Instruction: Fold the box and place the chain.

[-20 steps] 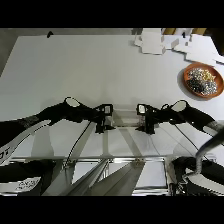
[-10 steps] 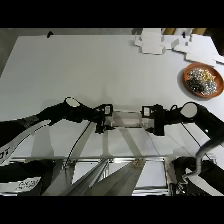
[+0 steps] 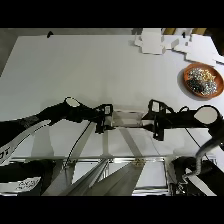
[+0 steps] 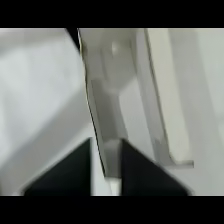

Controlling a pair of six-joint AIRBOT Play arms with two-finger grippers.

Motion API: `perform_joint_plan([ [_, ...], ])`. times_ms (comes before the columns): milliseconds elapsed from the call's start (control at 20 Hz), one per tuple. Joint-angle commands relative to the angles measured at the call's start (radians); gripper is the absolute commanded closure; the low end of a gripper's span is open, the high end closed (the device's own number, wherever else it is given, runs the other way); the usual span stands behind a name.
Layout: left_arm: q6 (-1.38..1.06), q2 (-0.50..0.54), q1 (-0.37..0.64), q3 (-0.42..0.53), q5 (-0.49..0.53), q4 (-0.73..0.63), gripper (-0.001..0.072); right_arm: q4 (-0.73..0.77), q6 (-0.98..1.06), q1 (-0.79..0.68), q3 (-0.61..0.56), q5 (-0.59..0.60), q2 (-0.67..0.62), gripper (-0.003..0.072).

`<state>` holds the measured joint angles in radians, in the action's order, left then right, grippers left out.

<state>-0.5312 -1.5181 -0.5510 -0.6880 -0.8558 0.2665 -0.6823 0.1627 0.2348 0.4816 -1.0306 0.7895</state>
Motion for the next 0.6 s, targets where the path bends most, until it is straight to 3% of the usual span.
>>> perform_joint_plan([
  [0, 0.000, 0.000, 0.001, 0.000, 0.000, 0.000, 0.0672, 0.324, -0.047, 0.003, 0.000, 0.074, 0.011, 0.0673],
  [350, 0.000, 0.000, 0.001, 0.000, -0.001, 0.000, 0.0672, 0.369, -0.039, 0.003, 0.002, 0.371, 0.286, 0.0673],
  [550, 0.000, 0.000, 0.001, 0.000, -0.001, 0.000, 0.0672, 0.358, -0.028, 0.003, 0.002, 0.402, 0.360, 0.0673],
])
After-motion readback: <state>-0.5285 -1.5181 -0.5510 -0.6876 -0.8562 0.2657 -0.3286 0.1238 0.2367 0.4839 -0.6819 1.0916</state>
